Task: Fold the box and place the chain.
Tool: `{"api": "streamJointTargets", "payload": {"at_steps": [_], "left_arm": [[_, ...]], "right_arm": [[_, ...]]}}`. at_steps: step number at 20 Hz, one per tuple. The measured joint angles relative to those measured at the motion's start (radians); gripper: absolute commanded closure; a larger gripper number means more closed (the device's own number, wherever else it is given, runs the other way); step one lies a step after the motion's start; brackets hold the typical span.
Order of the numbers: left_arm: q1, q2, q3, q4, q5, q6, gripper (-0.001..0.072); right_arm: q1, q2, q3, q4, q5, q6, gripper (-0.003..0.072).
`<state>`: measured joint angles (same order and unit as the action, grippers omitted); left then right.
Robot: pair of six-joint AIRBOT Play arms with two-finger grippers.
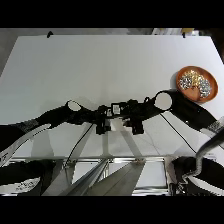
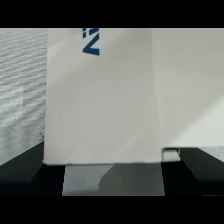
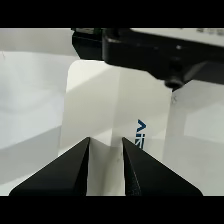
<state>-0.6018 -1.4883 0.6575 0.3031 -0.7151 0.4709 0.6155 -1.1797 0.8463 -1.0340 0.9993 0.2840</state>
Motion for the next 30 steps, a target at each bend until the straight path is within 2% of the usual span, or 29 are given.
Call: {"api": "streamJointTargets", "payload": {"at_steps": [3, 5, 10, 11, 22, 24, 26, 30], "left_arm": [[0.0, 0.0, 0.0, 0.0, 0.0, -0.001, 0.0453], [0.0, 0.0, 0.0, 0.0, 0.0, -0.002, 0.0453], [0.0, 0.0, 0.0, 0.0, 0.0, -0.001, 0.0453], [0.0, 0.0, 0.0, 0.0, 0.0, -0.001, 0.0453], [0.0, 0.0, 0.0, -0.003, 0.003, -0.002, 0.0453], [0.0, 0.0, 0.0, -0.003, 0.003, -0.002, 0.0453], [0.0, 0.0, 0.0, 0.0, 0.002, 0.0, 0.0453], [0.0, 0.0, 0.0, 0.001, 0.001, 0.003, 0.0453]], "right_arm": [[0.006, 0.001, 0.0, -0.021, -0.023, 0.003, 0.0454], [0.008, 0.001, 0.0, -0.034, -0.031, 0.003, 0.051], [0.009, 0.001, 0.0, -0.056, -0.042, 0.005, 0.0539], [0.009, 0.001, 0.0, -0.059, -0.044, 0.005, 0.0573], [0.009, 0.002, -0.027, -0.059, -0.082, 0.006, 0.0575], [0.009, 0.001, -0.03, -0.055, -0.085, 0.007, 0.0545], [0.009, 0.0, -0.032, -0.051, -0.091, 0.008, 0.0451], [0.008, 0.002, -0.034, -0.035, -0.068, 0.007, 0.0413]]}}
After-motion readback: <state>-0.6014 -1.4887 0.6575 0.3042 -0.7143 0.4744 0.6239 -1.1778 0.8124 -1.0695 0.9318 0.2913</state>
